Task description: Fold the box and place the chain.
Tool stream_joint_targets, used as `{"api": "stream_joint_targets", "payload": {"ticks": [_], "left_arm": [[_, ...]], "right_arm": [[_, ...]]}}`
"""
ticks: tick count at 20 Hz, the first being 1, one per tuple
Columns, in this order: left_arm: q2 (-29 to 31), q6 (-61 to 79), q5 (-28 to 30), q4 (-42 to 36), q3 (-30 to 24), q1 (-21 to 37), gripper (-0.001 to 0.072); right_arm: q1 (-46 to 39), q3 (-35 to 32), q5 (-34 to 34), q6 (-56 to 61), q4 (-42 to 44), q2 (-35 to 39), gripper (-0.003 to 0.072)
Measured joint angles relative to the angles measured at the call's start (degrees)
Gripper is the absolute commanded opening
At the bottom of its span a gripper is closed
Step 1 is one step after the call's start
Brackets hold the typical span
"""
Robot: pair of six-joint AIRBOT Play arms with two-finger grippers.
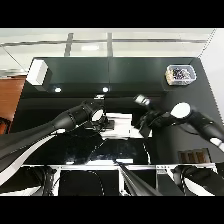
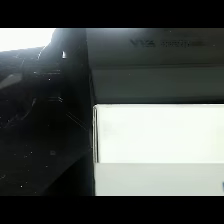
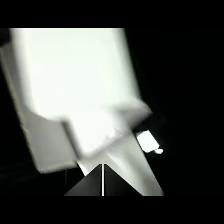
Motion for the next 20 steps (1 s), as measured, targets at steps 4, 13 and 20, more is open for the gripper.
{"api": "stream_joint_targets", "payload": {"ticks": [4, 13, 20], "left_arm": [[0.0, 0.0, 0.0, 0.0, 0.0, 0.0, 0.0026], [0.0, 0.0, 0.1, 0.0, 0.0, 0.1, 0.0026], [0.0, 0.0, 0.1, 0.0, 0.0, 0.1, 0.0026]], "right_arm": [[-16.2, 0.8, 4.4, 20.2, -9.0, 3.6, 0.0014], [-21.9, -9.0, 6.3, 33.5, 3.7, -3.8, 0.0015], [-12.7, -6.8, 6.4, 22.5, 18.8, -8.2, 0.0438]]}}
